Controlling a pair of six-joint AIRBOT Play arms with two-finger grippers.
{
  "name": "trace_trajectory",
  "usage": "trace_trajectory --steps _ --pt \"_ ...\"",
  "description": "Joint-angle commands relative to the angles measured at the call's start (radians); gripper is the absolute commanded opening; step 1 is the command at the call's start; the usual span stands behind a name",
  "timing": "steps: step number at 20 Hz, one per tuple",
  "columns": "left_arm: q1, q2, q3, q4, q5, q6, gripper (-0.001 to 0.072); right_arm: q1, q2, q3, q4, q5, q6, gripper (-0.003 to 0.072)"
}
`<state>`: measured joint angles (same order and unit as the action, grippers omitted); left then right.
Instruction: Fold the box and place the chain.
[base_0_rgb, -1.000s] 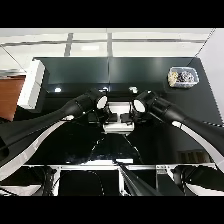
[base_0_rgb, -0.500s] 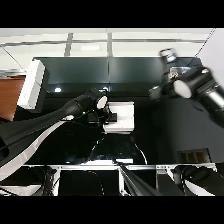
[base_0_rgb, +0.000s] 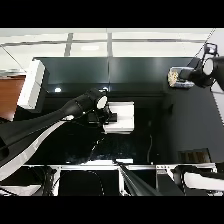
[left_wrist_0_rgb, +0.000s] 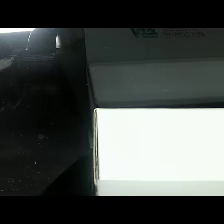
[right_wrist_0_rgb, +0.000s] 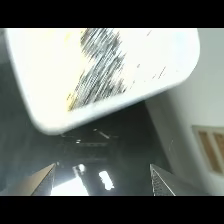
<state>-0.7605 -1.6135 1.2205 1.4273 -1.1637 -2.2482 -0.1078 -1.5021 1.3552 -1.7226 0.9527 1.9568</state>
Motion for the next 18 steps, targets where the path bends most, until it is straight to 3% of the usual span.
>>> trace_trajectory --steps 1,4,8,17,18 --pt "0.001 0.0 0.0 0.0 0.001 0.0 0.0028 -0.098 -0.24 0.291 0.047 0.122 0.027 0.0688" --pt "0.001 0.0 0.0 0.0 0.003 0.0 0.0027 -0.119 -0.402 0.504 0.046 0.214 0.091 0.0688" --pt "0.001 0.0 0.0 0.0 0.002 0.0 0.0027 -0.126 -0.53 0.639 0.083 0.229 0.122 0.0665" --pt "0.001 0.0 0.0 0.0 0.0 0.0 0.0027 -0.134 -0.602 0.659 0.104 0.225 0.077 0.0644" --pt "0.001 0.0 0.0 0.0 0.0 0.0 0.0027 -0.134 -0.602 0.66 0.11 0.235 0.048 0.0433"
